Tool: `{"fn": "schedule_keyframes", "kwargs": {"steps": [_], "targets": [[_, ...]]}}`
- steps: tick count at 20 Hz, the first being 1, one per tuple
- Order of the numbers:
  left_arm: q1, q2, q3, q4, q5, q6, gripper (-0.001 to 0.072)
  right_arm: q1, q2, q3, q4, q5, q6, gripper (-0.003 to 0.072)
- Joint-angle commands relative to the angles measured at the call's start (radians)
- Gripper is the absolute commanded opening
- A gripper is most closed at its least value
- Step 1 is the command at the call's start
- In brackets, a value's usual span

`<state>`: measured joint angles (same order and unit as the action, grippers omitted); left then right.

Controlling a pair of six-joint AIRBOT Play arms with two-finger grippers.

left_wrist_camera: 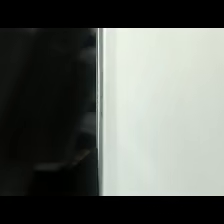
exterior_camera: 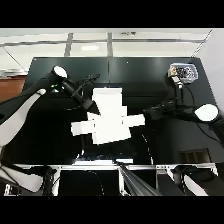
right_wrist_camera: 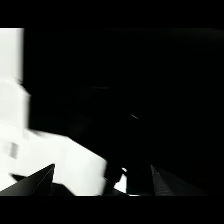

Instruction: Fold the box and place the chain.

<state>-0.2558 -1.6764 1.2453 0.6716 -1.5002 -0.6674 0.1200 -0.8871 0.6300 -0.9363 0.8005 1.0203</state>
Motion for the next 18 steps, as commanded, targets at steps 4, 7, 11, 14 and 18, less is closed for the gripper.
{"fn": "schedule_keyframes", "kwargs": {"steps": [4,7,11,14,18], "targets": [[-0.116,0.266,-0.316,-0.036,0.562,0.654,0.0027,-0.068,-0.003,0.066,-0.119,-0.039,-0.05,0.0703],[-0.169,0.229,-0.321,-0.004,0.61,0.742,0.0025,-0.008,-0.009,0.048,-0.118,-0.024,-0.321,0.0703],[-0.186,0.156,-0.32,-0.025,0.623,0.743,0.0027,0.119,-0.01,-0.028,-0.081,-0.029,-0.58,0.0703],[-0.187,0.141,-0.32,-0.026,0.61,0.743,0.0027,0.218,-0.01,-0.103,-0.077,-0.026,-0.784,0.0703],[-0.187,0.141,-0.32,-0.026,0.61,0.743,0.0026,0.307,-0.062,-0.136,-0.066,0.017,-0.838,0.0703]]}}
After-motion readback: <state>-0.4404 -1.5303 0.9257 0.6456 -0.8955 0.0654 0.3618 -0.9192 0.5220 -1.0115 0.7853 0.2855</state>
